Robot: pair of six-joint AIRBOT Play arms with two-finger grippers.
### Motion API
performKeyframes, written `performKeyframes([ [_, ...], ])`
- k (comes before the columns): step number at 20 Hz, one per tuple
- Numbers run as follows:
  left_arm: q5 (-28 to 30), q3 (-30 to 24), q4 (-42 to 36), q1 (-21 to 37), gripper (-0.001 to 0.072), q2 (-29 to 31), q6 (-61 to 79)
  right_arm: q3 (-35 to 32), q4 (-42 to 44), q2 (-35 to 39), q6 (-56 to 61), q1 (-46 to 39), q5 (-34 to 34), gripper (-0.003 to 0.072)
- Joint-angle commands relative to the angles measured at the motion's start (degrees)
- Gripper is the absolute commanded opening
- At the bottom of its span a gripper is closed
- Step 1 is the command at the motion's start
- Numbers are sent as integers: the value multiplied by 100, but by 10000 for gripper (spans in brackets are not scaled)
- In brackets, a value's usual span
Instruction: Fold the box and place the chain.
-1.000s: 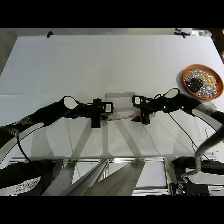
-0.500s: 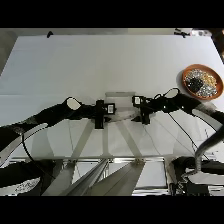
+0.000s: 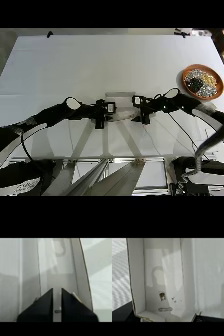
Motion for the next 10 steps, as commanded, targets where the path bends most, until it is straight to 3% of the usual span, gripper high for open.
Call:
performKeyframes([
  [1, -74, 2, 719, 101, 59, 295, -1121, 0, 0, -2, -4, 4, 4, 505],
  [3, -227, -2, 1257, 243, 11, 662, -1943, 0, 0, -2, -4, 4, 4, 505],
  [7, -925, -81, 2052, 693, 5, 1596, -3646, 0, -2, -2, -4, 4, 4, 505],
  [10, -1392, -210, 2201, 1268, 5, 2245, -4990, 0, 0, -2, -4, 4, 4, 505],
])
